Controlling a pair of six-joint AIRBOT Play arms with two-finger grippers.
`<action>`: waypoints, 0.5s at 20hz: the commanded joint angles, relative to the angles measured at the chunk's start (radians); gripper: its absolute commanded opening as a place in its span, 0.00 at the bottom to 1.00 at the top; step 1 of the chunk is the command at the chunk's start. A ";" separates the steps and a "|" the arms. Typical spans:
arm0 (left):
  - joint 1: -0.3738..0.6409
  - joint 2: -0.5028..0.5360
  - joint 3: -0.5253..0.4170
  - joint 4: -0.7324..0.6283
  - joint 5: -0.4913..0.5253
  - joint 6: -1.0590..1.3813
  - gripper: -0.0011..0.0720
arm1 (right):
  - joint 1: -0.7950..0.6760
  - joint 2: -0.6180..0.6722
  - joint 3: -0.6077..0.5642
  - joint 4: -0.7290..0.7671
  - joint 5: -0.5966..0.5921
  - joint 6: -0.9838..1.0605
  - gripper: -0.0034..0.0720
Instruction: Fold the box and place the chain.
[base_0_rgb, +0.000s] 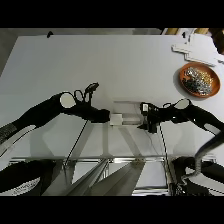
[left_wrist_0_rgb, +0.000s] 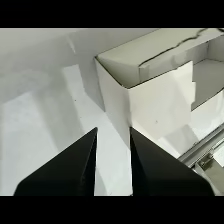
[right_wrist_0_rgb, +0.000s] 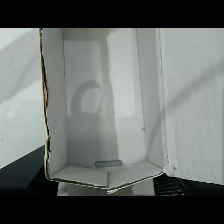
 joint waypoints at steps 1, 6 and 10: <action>-0.011 0.005 0.005 -0.011 0.010 0.021 0.33 | 0.000 0.000 0.000 0.001 0.000 0.000 0.58; -0.013 0.016 0.013 -0.011 0.008 0.045 0.33 | 0.000 0.000 0.000 0.000 0.000 0.000 0.58; -0.039 -0.010 0.013 -0.021 0.015 0.045 0.33 | 0.000 0.000 0.000 0.000 0.000 0.000 0.58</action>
